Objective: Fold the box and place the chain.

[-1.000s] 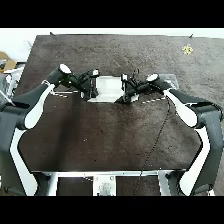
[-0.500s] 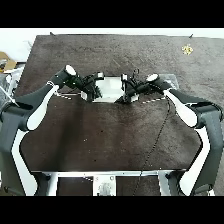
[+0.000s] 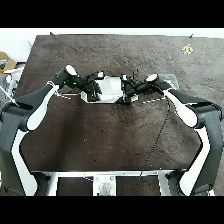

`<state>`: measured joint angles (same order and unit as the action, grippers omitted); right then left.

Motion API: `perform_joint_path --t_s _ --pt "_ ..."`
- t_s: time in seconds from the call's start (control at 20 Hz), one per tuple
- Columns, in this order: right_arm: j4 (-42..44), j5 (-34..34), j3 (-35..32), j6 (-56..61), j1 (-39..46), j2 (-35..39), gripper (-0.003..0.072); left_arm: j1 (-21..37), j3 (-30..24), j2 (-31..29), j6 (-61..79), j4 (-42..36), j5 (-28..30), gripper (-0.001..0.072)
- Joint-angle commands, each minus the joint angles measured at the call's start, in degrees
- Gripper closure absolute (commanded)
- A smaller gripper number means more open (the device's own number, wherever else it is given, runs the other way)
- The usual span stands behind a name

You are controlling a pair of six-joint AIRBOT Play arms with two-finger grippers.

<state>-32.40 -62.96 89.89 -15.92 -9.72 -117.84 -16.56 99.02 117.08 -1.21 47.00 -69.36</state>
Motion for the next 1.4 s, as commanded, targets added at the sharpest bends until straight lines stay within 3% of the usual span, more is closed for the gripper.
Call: perform_joint_path --t_s 0.0,0.1,0.2,0.3,0.35,0.4,0.7,0.95,1.1,1.2,1.35 --pt "0.11 0.22 -0.02 0.07 0.02 -0.04 0.0241 0.02 0.04 -0.24 -0.33 0.26 0.31 0.0105" --pt "0.11 0.22 -0.02 0.07 0.02 -0.04 0.0241 0.37 0.28 -0.44 -1.16 0.17 0.0 0.0124" --pt "0.11 0.26 -0.02 0.07 0.02 -0.04 0.0241 1.64 0.96 -0.44 -3.28 0.04 -2.08 0.0433" --pt "0.11 0.24 -0.02 0.07 0.02 -0.04 0.0241 3.23 1.81 -0.46 -3.78 -0.61 -6.16 0.0441" --pt "0.11 0.22 -0.02 0.07 0.02 -0.04 0.0241 4.11 2.54 -0.48 -4.81 -0.74 -8.5 0.0592" --pt "0.11 0.22 -0.02 0.07 0.02 -0.04 0.0241 5.01 3.45 -0.46 -4.76 -0.74 -11.65 0.0683" --pt "0.11 0.22 -0.02 0.07 0.02 -0.04 0.0241 8.96 12.31 -0.48 -20.35 -2.19 -23.85 0.0701" --pt "0.11 0.22 -0.02 0.07 0.02 -0.04 0.0241 13.94 15.54 -0.7 -48.26 -1.9 -21.9 0.0701" --pt "0.11 0.22 -0.02 0.07 0.02 -0.04 0.0241 17.46 13.64 -0.79 -58.9 -2.29 -20.41 0.0702" --pt "0.11 0.22 -0.02 0.07 0.02 -0.04 0.0241 19.06 9.22 -2.1 -61.96 -2.56 -18.14 0.0704" --pt "0.11 0.24 -0.02 0.07 0.02 -0.04 0.0241 20.0 0.09 -7.17 -63.6 -2.64 -8.68 0.0704"
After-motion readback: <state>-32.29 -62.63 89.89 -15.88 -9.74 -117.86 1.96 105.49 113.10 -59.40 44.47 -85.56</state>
